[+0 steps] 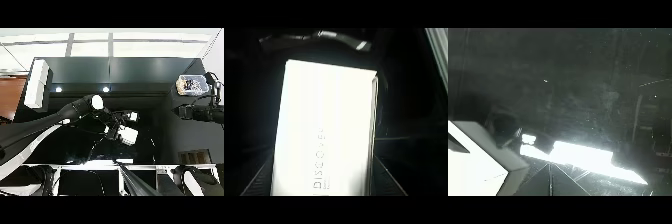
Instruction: Fold the box and place the chain.
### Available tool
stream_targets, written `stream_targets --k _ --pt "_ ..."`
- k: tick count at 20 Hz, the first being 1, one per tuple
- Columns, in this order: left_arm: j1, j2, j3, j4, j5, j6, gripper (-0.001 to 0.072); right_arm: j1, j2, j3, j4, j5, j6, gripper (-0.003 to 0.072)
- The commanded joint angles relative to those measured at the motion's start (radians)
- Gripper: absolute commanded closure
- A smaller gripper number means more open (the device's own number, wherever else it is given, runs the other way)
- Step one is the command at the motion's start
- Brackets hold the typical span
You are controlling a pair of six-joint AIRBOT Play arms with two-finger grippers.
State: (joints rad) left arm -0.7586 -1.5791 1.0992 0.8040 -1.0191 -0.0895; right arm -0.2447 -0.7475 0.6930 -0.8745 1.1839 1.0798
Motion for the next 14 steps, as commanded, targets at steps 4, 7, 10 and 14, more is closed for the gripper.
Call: stream_targets --k 4,7,10,14 --pt "-0.04 -0.004 0.001 0.161 0.035 -0.063 0.0385 -0.001 0.0 0.0 0.001 0.0 0.0 0.0672" --pt "-0.018 0.047 0.001 0.195 0.031 -0.28 0.0444 -0.001 0.0 0.0 0.001 0.0 0.001 0.0672" --pt "0.06 0.133 0.0 0.358 -0.011 -0.595 0.0444 0.0 0.0 0.0 0.001 0.005 0.001 0.0672" --pt "0.261 0.249 -0.004 0.642 -0.275 -1.023 0.0444 0.0 0.0 0.0 0.001 0.005 0.0 0.0672"
